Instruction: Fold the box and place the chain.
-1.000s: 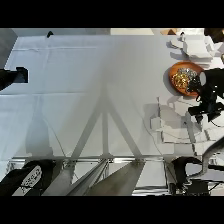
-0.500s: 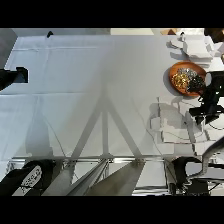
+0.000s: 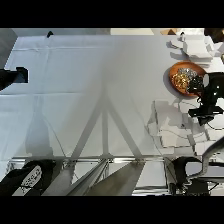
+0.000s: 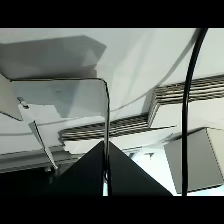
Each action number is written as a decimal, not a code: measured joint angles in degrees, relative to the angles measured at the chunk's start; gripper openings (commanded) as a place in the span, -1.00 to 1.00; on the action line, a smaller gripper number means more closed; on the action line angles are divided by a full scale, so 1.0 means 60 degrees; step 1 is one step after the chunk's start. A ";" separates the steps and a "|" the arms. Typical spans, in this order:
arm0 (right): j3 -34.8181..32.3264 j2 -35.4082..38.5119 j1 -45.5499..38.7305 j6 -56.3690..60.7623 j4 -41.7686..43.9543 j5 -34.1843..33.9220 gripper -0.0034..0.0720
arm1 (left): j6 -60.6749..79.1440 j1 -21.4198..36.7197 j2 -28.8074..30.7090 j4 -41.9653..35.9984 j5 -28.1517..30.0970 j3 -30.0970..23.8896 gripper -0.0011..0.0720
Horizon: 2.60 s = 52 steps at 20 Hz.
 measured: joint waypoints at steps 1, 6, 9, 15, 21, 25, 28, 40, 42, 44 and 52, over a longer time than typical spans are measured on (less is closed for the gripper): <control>-0.0004 0.0015 0.0091 -0.0062 -0.0040 0.0040 -0.89 | -0.0004 0.0000 0.0000 0.0000 0.0000 0.0000 0.94; 0.0011 0.0841 0.0863 -0.0612 0.0058 -0.0262 -0.89 | 0.0000 0.0000 0.0000 0.0000 0.0000 0.0000 0.94; 0.0011 0.1971 0.1115 -0.0936 0.0976 -0.0907 -0.89 | -0.0004 0.0000 0.0000 0.0000 0.0000 0.0000 0.94; 0.0011 0.3923 0.1253 -0.2189 0.4371 -0.1818 -0.89 | -0.0004 0.0000 0.0000 0.0000 0.0000 0.0000 0.94; -0.0025 0.4375 0.1399 -0.3719 0.7544 -0.2728 -0.89 | -0.0004 0.0000 0.0000 0.0000 0.0000 0.0000 0.94; -0.0408 0.4426 0.2189 -0.4422 0.8535 -0.3792 -0.89 | -0.0004 0.0000 0.0000 0.0000 0.0000 0.0000 0.94; -0.1107 0.4437 0.2965 -0.4860 0.9260 -0.5053 -0.89 | 0.0000 0.0000 0.0000 0.0000 0.0000 0.0000 0.94; -0.4025 0.4441 0.3738 -0.4076 1.1442 -0.8874 0.32 | 0.0000 0.0000 0.0000 0.0000 0.0000 0.0000 0.94; -0.3829 0.4433 0.3745 -0.3858 1.1398 -0.8929 0.32 | -0.0004 0.0000 0.0000 0.0000 0.0000 0.0000 0.94; -0.3311 0.4280 0.3745 -0.3300 1.0801 -0.8699 0.31 | 0.0000 0.0000 0.0000 0.0000 0.0000 0.0000 0.94; -0.1064 0.2495 0.4142 -0.0907 0.7810 -0.5574 0.54 | -0.0004 0.0000 0.0000 0.0000 0.0000 0.0000 0.94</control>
